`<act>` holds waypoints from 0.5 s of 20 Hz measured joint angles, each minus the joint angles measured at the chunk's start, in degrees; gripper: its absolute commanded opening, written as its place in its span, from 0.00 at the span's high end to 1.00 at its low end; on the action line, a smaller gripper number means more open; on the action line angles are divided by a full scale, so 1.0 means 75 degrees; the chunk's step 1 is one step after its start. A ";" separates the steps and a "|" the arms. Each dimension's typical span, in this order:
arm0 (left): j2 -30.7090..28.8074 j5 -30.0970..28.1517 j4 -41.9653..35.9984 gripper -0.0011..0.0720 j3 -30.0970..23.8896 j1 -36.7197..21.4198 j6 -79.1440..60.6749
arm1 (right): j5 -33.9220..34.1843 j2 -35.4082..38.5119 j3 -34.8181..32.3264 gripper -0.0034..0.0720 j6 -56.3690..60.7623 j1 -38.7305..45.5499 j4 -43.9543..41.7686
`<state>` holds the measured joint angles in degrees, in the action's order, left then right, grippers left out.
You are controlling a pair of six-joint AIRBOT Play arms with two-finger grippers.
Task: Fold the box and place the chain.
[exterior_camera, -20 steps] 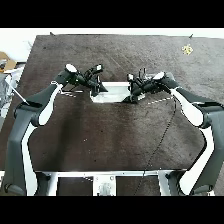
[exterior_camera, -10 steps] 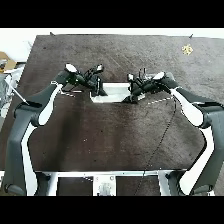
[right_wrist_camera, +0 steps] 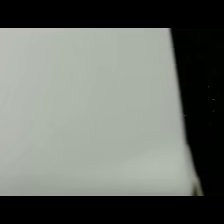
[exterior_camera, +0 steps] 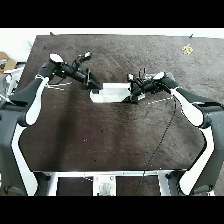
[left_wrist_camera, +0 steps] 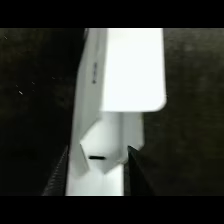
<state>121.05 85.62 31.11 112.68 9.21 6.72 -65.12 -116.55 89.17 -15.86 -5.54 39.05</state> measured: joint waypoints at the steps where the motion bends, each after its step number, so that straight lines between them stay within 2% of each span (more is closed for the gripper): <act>1: -0.0035 0.0271 -0.0044 0.89 -0.0035 -0.0009 0.0216 | 0.0000 0.0000 0.0000 0.37 0.0000 0.0000 0.0000; 2: -0.0055 0.0487 -0.0064 0.97 -0.0099 0.0015 0.0376 | 0.0000 0.0000 0.0000 0.37 0.0000 0.0000 0.0000; 6: -0.0096 0.0580 -0.0079 0.97 -0.0458 0.0367 0.0694 | 0.0000 0.0000 0.0000 0.37 0.0000 0.0000 0.0000; 10: -0.0117 0.0017 -0.0134 0.97 -0.0641 0.0772 0.0790 | 0.0000 0.0000 0.0000 0.37 0.0000 0.0000 0.0000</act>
<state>120.18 85.76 30.11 107.87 15.00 12.64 -65.12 -116.55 89.17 -15.86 -5.54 39.05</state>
